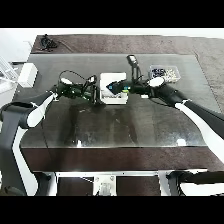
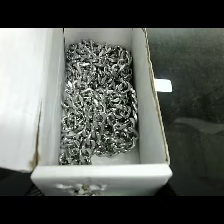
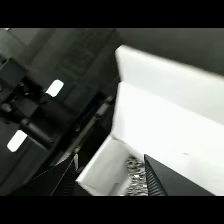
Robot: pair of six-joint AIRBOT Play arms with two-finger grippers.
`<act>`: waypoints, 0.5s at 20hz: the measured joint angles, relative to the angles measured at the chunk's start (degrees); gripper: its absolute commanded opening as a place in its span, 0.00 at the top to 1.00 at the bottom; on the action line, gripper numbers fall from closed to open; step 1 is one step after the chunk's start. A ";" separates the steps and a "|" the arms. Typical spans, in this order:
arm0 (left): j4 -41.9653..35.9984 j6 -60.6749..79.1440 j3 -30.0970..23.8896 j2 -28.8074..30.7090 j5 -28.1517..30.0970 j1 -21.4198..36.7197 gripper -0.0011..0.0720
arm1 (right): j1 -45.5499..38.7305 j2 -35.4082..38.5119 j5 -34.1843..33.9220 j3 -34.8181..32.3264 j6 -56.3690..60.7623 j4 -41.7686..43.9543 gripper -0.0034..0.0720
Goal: Fold the box and place the chain.
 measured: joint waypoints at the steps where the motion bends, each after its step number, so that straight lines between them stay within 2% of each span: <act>1: -0.02 0.00 0.00 0.00 0.00 0.00 0.33 | -1.27 0.55 0.31 0.00 -2.05 -0.59 0.27; 2: -0.09 0.00 0.00 0.00 0.02 0.00 0.33 | -2.67 1.22 0.26 0.07 -4.11 -0.83 0.33; 3: -0.07 -0.02 0.00 0.00 0.07 0.00 0.33 | -4.37 1.81 0.11 0.17 -6.34 -1.16 0.52; 4: -0.09 -0.02 0.00 0.00 0.09 0.00 0.33 | -6.05 2.21 0.04 0.33 -8.09 -1.46 0.59; 5: -0.09 -0.02 0.00 0.00 0.13 -0.02 0.33 | -7.74 2.58 0.28 0.61 -9.64 -1.55 0.61; 7: -0.11 -0.02 0.00 0.00 0.15 0.00 0.33 | -10.91 2.99 1.16 1.27 -11.63 -1.73 0.80; 10: -0.09 -0.04 0.00 0.00 0.17 0.00 0.33 | -14.84 2.54 1.66 2.69 -13.31 -1.79 0.91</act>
